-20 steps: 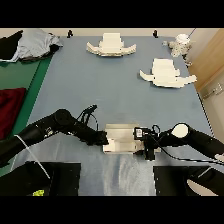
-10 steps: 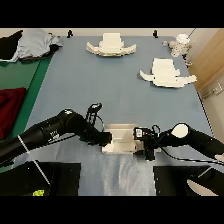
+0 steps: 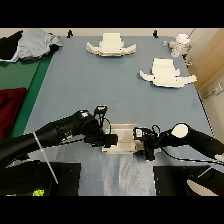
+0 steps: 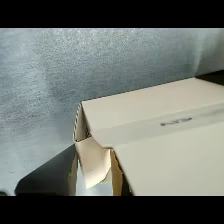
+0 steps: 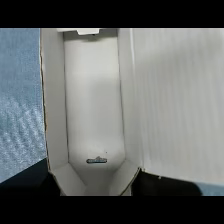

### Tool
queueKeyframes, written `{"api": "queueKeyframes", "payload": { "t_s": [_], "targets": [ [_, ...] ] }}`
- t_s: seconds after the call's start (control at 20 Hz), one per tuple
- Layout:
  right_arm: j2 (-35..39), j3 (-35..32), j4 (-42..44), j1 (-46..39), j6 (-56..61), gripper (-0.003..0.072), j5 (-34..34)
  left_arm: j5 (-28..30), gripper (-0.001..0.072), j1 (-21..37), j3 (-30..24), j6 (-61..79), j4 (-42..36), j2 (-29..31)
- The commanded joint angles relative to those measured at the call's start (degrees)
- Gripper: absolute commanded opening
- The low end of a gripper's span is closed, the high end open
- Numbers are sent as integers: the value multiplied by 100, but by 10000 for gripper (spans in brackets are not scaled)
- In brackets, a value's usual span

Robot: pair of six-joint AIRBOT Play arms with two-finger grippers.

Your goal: Fold the box.

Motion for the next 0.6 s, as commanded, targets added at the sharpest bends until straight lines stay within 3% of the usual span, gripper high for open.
{"api": "queueKeyframes", "payload": {
  "t_s": [0.0, 0.55],
  "targets": [
    [4, 4, 0, -2, 2, 528, 0, -205, 289, -136, 339, -400, 24, -404],
    [4, 4, 2, -2, 2, 528, 0, -660, 288, -291, 667, -1152, 236, -826]
  ]
}}
